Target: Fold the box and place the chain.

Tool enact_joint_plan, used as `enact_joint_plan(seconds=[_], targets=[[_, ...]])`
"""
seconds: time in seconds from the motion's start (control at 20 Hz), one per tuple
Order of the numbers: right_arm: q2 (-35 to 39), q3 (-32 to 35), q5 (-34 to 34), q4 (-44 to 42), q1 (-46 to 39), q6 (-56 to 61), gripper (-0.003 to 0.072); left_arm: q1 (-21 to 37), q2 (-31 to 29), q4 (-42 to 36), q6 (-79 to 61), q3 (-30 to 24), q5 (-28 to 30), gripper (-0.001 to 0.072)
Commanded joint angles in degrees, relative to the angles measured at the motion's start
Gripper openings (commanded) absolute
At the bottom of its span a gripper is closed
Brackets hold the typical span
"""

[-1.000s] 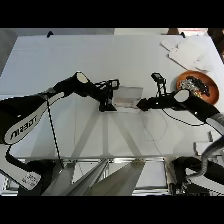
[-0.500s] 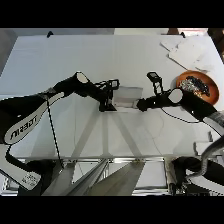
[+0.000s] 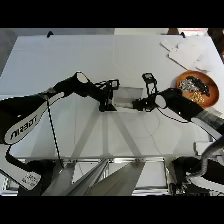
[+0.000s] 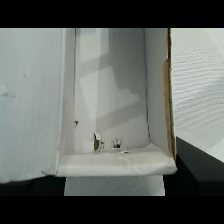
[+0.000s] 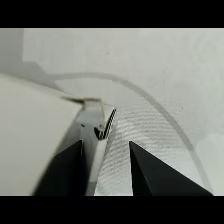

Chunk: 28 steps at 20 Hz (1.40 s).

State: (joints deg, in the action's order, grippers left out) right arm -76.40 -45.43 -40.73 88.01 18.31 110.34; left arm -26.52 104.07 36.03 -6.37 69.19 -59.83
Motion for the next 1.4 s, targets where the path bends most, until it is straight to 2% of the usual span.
enact_joint_plan(seconds=[0.0,0.15,0.2,0.25,0.3,0.4,0.45,0.55,0.6,0.8,1.0,1.2,1.35], targets=[[-2.5,-2.1,-0.3,7.7,3.1,12.5,0.0293,0.0,0.0,0.0,0.0,0.0,0.0,0.0335],[-2.9,-3.7,0.9,8.3,3.5,15.7,0.0289,0.0,0.0,0.0,0.1,0.0,0.0,0.0335],[-2.9,-3.7,1.2,8.3,3.5,17.2,0.0226,0.0,0.0,0.0,0.1,0.0,0.0,0.0335],[-2.9,-3.7,1.4,8.4,3.5,17.4,0.0086,0.0,0.0,0.0,0.1,0.0,0.0,0.0335],[-2.9,-3.7,1.7,8.4,3.5,17.4,0.0017,0.0,0.0,0.0,0.1,0.0,0.0,0.0335],[-2.9,-3.7,2.5,8.3,3.5,17.4,0.0017,0.0,0.0,0.0,0.0,0.0,0.0,0.0335],[-2.8,-3.7,2.7,8.1,3.5,17.4,0.0040,0.0,0.0,0.0,0.1,0.0,0.0,0.0335],[-2.3,-3.7,2.6,8.0,3.5,17.3,0.0339,0.0,0.0,0.0,0.1,0.0,0.0,0.0335],[-1.6,-3.7,2.7,8.1,3.5,17.2,0.0384,0.0,0.0,0.0,0.1,0.0,0.0,0.0335],[5.0,-3.7,2.2,8.2,3.1,11.9,0.0384,0.0,0.0,0.0,0.1,0.0,0.0,0.0335],[14.7,-3.7,-5.6,7.8,-0.1,11.4,0.0384,0.0,0.0,0.0,0.1,0.0,0.0,0.0335],[23.7,-3.7,-9.7,8.4,-7.7,3.9,0.0384,0.0,0.0,0.0,0.1,0.0,0.0,0.0335],[28.1,-3.7,-15.2,13.6,-16.2,-3.3,0.0384,0.0,0.0,0.0,0.0,0.0,0.0,0.0335]])
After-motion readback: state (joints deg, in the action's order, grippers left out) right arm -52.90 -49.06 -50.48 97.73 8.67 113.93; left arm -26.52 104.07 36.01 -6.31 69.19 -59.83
